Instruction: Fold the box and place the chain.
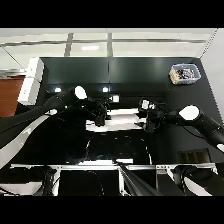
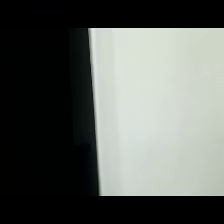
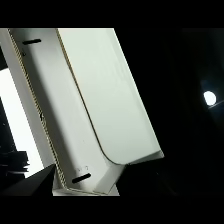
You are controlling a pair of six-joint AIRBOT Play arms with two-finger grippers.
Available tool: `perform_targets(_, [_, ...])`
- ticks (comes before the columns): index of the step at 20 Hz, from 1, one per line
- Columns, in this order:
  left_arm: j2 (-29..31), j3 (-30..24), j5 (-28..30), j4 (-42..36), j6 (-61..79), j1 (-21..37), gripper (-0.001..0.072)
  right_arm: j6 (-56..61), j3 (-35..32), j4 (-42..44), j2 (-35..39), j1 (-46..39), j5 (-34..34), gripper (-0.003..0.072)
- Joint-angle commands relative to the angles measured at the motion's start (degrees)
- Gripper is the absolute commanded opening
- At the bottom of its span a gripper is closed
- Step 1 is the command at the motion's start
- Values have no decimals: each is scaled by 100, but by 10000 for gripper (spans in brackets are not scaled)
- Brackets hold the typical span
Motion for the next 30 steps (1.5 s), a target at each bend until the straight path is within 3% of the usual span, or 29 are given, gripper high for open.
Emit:
perform_targets(1, [-2, 4, 0, 0, 2, 0, 24, -920, 4, 857, -396, -74, 328, 669])
perform_targets(13, [-2, 4, 0, 0, 0, 0, 25, -1871, 2, 466, -1215, -42, 474, 669])
perform_targets(25, [-2, 4, 0, 0, 0, 0, 25, -1606, 7, 415, -1405, -28, 203, 668])
perform_targets(30, [-2, 4, 0, 0, 2, 0, 25, -1325, 7, -11, -1429, 55, 175, 668])
